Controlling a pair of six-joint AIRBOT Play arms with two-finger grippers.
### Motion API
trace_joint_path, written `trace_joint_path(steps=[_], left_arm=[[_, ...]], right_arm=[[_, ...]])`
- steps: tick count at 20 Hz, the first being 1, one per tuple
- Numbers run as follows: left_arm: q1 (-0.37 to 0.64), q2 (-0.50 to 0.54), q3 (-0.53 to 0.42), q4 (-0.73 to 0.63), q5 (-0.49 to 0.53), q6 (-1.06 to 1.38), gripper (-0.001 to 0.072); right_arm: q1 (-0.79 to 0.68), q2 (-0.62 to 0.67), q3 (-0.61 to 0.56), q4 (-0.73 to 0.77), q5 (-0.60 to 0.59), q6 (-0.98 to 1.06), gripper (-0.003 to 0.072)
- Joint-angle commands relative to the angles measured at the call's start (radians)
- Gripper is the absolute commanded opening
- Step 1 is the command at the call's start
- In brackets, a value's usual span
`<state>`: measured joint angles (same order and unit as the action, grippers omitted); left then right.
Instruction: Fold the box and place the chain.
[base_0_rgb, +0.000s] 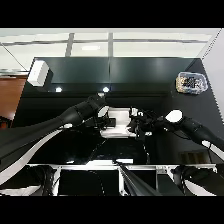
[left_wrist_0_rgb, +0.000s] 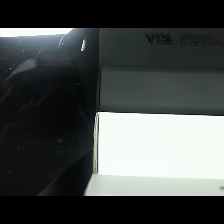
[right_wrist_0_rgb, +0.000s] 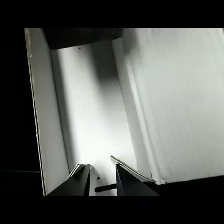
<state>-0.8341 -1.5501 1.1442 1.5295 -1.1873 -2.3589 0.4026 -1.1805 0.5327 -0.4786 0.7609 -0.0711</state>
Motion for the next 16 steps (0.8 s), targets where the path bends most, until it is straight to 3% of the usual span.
trace_joint_path(steps=[1,4,6,8,9,10,11,12,14,16], left_arm=[[0.001,0.000,0.000,-0.001,0.008,-0.002,0.0026],[0.001,0.000,0.000,-0.001,0.008,-0.002,0.0026],[0.001,0.000,0.000,-0.001,0.009,-0.002,0.0026],[0.001,0.000,0.000,-0.001,0.009,-0.002,0.0026],[0.001,0.000,0.000,-0.002,0.009,-0.002,0.0026],[0.001,0.000,0.000,-0.001,0.008,-0.002,0.0026],[0.001,0.000,0.000,-0.001,0.009,-0.002,0.0026],[0.001,0.000,0.000,-0.001,0.008,-0.002,0.0026],[0.001,0.000,0.000,-0.001,0.007,-0.002,0.0027],[0.001,0.000,0.000,-0.001,0.004,-0.002,0.0026]], right_arm=[[0.005,-0.022,-0.010,0.041,-0.024,0.031,0.0174],[0.005,-0.022,-0.011,0.041,-0.020,0.075,0.0177],[0.005,-0.022,-0.011,0.040,-0.025,0.105,0.0368],[0.005,-0.022,-0.011,0.034,-0.025,0.111,0.0188],[0.005,-0.022,-0.011,0.039,-0.025,0.118,0.0227],[0.005,-0.022,-0.011,0.040,-0.025,0.121,0.0358],[0.005,-0.022,-0.011,0.034,-0.025,0.126,0.0238],[0.002,-0.018,-0.011,0.022,-0.025,0.175,0.0051],[-0.039,0.010,0.029,-0.106,0.019,0.530,0.0016],[-0.155,0.069,0.117,-0.295,0.213,0.840,0.0015]])
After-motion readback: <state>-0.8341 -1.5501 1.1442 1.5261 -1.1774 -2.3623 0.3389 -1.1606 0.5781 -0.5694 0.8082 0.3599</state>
